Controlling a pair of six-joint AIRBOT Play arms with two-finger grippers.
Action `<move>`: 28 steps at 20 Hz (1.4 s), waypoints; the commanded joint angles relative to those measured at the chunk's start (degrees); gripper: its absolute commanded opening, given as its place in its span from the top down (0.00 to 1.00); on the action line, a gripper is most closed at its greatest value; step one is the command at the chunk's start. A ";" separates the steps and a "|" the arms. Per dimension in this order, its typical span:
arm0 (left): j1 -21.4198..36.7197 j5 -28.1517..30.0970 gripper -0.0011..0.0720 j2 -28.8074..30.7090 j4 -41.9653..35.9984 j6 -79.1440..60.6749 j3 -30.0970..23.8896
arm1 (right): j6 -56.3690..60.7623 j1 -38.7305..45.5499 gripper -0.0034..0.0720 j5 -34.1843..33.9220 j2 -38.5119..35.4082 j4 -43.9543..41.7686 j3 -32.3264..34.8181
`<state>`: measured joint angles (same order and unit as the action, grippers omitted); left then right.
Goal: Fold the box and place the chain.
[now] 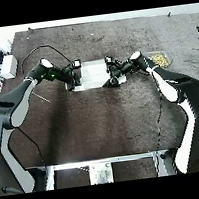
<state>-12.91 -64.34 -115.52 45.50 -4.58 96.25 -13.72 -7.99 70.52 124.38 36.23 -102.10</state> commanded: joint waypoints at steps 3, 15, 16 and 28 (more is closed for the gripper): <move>-0.04 -1.88 0.83 -0.02 -4.98 -0.02 -0.02 | 0.02 -0.04 0.40 0.02 0.04 -0.02 0.02; -2.16 -0.61 0.66 -0.94 -9.09 -0.46 -0.20 | 0.02 -0.04 0.40 0.02 0.04 -0.02 0.02; -2.16 -0.48 0.55 -0.94 -9.05 -0.44 -0.20 | 0.02 -0.04 0.40 0.02 0.04 0.00 0.02; -1.99 0.37 0.50 -0.94 -7.61 1.31 -0.17 | 0.02 -0.04 0.40 0.02 0.04 -0.02 0.02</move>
<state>-14.98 -63.35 -116.44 37.47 -4.38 96.09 -13.63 -8.01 70.54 124.38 36.21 -102.10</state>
